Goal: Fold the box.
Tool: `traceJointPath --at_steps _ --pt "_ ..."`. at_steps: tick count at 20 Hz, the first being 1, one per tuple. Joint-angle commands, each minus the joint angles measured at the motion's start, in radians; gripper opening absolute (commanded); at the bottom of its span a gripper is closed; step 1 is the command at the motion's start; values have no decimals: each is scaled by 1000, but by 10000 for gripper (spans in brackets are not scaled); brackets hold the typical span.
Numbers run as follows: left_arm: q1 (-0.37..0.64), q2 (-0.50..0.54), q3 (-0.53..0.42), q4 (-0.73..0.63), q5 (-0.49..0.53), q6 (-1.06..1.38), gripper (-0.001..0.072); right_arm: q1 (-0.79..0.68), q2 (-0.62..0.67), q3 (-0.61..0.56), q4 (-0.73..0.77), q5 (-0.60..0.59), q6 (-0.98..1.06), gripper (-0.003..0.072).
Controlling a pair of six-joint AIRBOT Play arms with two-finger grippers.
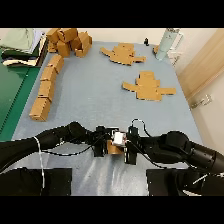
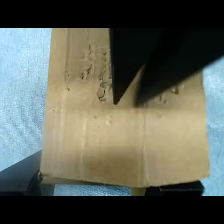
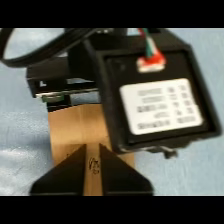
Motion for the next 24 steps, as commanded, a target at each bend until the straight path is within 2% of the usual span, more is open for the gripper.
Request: traceJointPath --at_steps 1,2,4,5,6,7,17,24 --pt "0 0 0 0 0 0 603 31 17 -7 -32 -29 20 334" --pt "0 0 0 0 0 0 603 31 17 -7 -40 -28 20 413" --pt "0 0 0 0 0 0 603 31 13 -7 -85 -27 19 417" --pt "0 0 0 0 0 0 603 29 10 -7 -106 -26 19 447" --pt "0 0 0 0 0 0 603 29 6 -7 -125 -24 19 521" --pt "0 0 0 0 0 0 603 29 3 -7 -131 -21 19 529" --pt "0 0 0 0 0 0 603 50 -55 -7 -161 13 8 529" --pt "0 0 0 0 0 0 603 93 -60 -5 -307 37 13 511"
